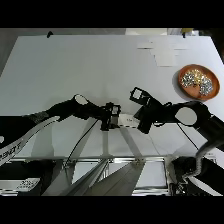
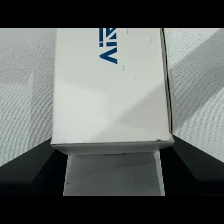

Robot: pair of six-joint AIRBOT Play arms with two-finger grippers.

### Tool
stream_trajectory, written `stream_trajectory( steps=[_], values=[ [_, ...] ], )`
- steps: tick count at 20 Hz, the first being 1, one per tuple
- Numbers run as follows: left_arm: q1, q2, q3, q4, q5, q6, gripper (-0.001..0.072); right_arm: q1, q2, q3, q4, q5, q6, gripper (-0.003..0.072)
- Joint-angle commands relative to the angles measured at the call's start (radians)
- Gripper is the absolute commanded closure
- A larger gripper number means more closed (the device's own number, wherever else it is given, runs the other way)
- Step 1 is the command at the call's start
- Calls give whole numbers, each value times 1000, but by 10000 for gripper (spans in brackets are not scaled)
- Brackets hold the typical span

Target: Fold the box and place the chain.

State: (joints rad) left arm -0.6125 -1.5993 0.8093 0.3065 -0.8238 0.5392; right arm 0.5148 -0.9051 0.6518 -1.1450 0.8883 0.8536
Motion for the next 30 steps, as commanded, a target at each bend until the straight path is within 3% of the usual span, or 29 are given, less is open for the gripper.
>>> stream_trajectory(
  steps=[1,7,30],
  values=[
    [0,1,1,1,-2,2,621,-98,23,-10,-2,202,14,666],
    [0,1,1,1,-3,2,621,-130,16,-90,-2,177,14,666],
    [0,1,1,1,-2,2,621,-130,10,-137,-35,193,14,666]
  ],
)
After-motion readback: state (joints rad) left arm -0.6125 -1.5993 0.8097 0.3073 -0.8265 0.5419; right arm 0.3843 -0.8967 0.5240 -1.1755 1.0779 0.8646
